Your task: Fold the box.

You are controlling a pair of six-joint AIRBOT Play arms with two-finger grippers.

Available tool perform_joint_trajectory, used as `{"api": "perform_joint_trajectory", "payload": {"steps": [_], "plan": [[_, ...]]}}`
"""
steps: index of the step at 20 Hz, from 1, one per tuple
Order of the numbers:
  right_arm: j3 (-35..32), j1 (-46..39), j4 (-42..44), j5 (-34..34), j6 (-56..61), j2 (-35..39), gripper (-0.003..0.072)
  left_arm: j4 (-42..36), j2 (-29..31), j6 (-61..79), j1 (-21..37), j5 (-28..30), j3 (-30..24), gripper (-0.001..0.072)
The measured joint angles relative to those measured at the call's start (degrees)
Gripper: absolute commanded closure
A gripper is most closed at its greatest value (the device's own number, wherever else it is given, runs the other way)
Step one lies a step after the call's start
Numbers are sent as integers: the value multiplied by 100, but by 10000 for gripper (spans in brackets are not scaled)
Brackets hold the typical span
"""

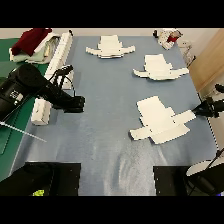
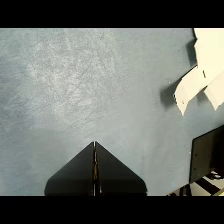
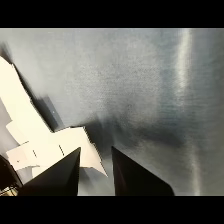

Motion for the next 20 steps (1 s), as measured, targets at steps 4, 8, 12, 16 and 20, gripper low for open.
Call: {"api": "perform_joint_trajectory", "payload": {"steps": [4,8,12,16,20], "plan": [[-57,28,42,-136,63,-57,394,-13,0,0,0,90,0,695],[-192,232,57,-223,76,-72,583,-20,0,2,0,142,0,695],[-249,660,76,-343,79,-55,682,-20,0,9,0,181,0,695],[-269,1285,461,-367,168,131,684,-20,0,24,0,302,0,695],[-662,2024,863,-79,706,789,684,-22,0,127,50,533,0,695]]}}
